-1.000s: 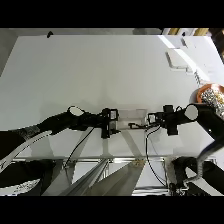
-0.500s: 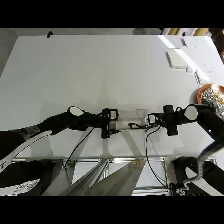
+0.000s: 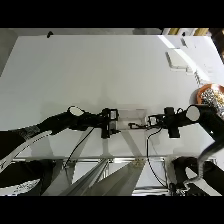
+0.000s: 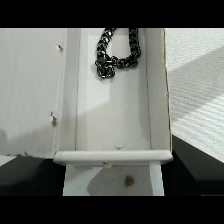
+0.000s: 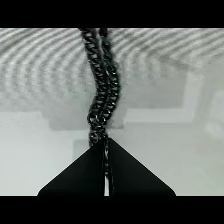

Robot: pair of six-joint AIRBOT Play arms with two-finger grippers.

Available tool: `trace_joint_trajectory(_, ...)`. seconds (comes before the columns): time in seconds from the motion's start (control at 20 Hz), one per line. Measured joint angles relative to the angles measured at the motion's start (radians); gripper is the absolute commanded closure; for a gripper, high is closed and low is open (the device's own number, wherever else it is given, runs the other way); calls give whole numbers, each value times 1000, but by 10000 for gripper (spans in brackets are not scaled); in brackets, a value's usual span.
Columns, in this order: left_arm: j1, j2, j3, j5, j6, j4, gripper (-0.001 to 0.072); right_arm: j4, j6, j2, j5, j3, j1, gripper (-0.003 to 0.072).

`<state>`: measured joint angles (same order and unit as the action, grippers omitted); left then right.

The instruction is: Fold the box and place the chain.

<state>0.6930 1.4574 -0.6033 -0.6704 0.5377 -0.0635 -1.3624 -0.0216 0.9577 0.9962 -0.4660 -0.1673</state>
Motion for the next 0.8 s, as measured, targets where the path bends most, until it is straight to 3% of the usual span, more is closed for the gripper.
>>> trace_joint_trajectory(0.3,0,0,0,0,0,0,504,66,-3,-137,16,0,0,668)
trace_joint_trajectory(0.45,0,0,0,0,0,0,504,182,4,-201,6,-2,-25,668)
trace_joint_trajectory(0.8,0,0,0,0,0,0,504,523,31,-312,-216,-3,-206,667)
